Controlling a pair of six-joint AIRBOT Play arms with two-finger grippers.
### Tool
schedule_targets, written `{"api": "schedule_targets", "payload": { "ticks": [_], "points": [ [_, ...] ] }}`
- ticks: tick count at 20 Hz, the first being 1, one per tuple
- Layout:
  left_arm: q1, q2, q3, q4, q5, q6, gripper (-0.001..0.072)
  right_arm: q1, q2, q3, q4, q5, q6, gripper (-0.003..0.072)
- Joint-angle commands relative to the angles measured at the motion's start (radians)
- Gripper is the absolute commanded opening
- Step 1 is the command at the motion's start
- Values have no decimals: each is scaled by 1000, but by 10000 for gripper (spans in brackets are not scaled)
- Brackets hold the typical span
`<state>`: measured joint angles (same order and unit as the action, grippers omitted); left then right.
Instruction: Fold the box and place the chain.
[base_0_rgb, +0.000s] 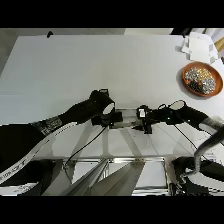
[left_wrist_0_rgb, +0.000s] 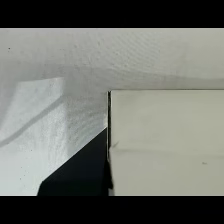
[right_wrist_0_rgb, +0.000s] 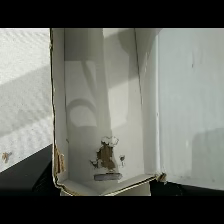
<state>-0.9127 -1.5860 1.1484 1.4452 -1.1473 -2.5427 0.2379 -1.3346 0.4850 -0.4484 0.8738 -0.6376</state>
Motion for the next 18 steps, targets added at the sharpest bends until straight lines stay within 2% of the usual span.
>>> {"api": "schedule_targets", "payload": {
  "ticks": [1, 4, 6, 7, 18],
  "points": [
    [-6, -1, 0, 8, -1, -23, 8, 0, 0, 1, 1, 2, 1, 504],
    [-6, -1, 0, 8, -1, -23, 21, 0, 0, 1, 1, 2, 1, 504],
    [-6, -1, 0, 9, -1, -23, 123, 0, 0, 1, 1, 2, 1, 504],
    [-6, -1, 0, 11, -1, -23, 139, 0, 0, 1, 1, 2, 1, 504],
    [-6, -6, 0, 8, -1, -23, 135, 0, 0, 1, 1, 2, 1, 504]
  ]
}}
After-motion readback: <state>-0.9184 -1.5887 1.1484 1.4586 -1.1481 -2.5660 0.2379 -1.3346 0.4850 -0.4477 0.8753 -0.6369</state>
